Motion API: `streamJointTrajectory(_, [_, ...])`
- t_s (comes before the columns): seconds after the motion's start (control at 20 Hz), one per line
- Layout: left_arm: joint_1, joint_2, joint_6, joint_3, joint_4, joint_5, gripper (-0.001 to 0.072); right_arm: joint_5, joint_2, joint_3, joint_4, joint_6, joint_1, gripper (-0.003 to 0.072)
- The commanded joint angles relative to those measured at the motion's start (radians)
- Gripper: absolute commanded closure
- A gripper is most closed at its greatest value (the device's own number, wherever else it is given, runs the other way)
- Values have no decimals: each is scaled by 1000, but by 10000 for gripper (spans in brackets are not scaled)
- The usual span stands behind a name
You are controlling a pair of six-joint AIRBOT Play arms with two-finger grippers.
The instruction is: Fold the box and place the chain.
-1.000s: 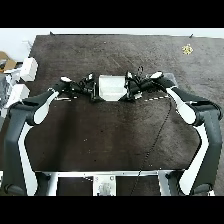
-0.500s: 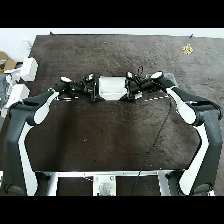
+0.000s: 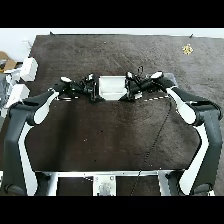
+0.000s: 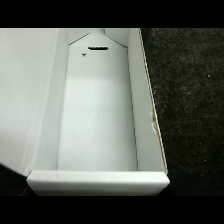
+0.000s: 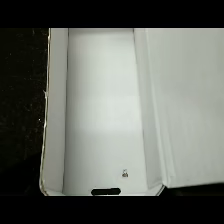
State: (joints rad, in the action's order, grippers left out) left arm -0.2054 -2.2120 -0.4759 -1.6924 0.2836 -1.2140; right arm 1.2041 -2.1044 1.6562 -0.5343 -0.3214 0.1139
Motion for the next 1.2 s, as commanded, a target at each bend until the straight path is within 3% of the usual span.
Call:
streamJointTrajectory(0.0, [1, -1, 5, -1, 0, 0, 483, 1, -1, 0, 0, 0, 1, 300])
streamJointTrajectory(1.15, [2, 0, 4, -1, -23, 1, 483, 1, -1, 0, 0, 0, 1, 300])
